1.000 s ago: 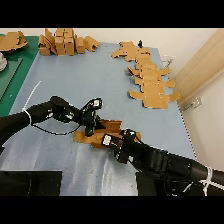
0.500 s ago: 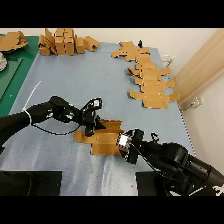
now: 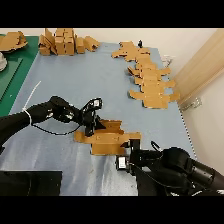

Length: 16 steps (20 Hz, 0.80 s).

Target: Fold the box.

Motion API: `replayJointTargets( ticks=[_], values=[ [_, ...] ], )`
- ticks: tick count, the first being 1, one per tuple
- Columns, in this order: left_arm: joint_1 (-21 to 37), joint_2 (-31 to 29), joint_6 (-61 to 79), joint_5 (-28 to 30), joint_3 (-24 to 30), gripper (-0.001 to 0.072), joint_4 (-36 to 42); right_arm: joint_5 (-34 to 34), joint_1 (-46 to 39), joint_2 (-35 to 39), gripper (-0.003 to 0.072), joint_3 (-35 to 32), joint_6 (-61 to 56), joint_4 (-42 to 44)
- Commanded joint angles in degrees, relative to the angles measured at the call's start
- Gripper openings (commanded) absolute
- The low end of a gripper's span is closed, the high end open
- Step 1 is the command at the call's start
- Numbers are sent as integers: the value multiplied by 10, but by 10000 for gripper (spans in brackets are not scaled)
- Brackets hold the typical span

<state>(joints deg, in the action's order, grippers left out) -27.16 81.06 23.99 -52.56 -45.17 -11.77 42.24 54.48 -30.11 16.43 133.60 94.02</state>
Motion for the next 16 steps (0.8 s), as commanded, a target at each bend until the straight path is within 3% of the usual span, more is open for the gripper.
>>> replayJointTargets(
  ticks=[1, 7, 16],
  values=[
    [0, 0, 0, 0, 0, 13, 0, -82, 15, -28, 709, -27, 23, -8],
    [0, 0, 0, 0, 0, 13, 0, -175, 14, -110, 709, -21, 19, -28],
    [0, 0, 0, 0, 0, 13, 0, -185, 1, -110, 709, -21, -26, -93]
  ],
)
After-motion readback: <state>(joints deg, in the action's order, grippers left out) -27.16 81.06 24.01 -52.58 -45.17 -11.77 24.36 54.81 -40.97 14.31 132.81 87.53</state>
